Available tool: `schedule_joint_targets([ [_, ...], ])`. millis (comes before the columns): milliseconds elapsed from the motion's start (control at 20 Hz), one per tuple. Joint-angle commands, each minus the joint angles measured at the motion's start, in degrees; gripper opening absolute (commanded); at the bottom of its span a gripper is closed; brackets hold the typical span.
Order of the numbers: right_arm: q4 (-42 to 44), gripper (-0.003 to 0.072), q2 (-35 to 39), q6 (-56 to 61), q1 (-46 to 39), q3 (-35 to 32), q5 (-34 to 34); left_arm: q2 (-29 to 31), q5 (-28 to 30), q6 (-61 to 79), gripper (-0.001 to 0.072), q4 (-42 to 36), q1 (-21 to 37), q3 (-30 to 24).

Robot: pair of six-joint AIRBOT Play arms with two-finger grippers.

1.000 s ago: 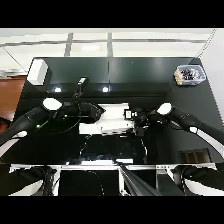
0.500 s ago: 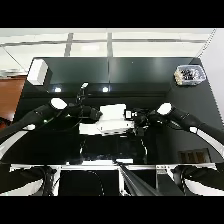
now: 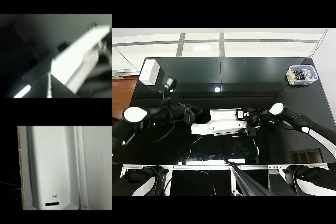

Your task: Fold the box and place the chain.

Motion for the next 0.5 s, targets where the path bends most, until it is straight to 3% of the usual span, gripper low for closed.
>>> schedule_joint_targets([
  [0,0.02,0.0418,-0.04,0.04,0.0,-0.02,0.0,0.79,-4.55,24.11,0.0714,5.29,0.09,-3.69],
  [200,0.02,0.0418,-0.02,0.04,0.0,-0.02,0.0,-4.85,-0.81,40.94,0.0706,9.92,-2.82,-3.08],
  [450,0.02,0.0418,-0.04,0.04,0.0,-0.02,0.0,-14.8,-0.98,39.17,0.0686,10.49,-7.3,2.67],
])
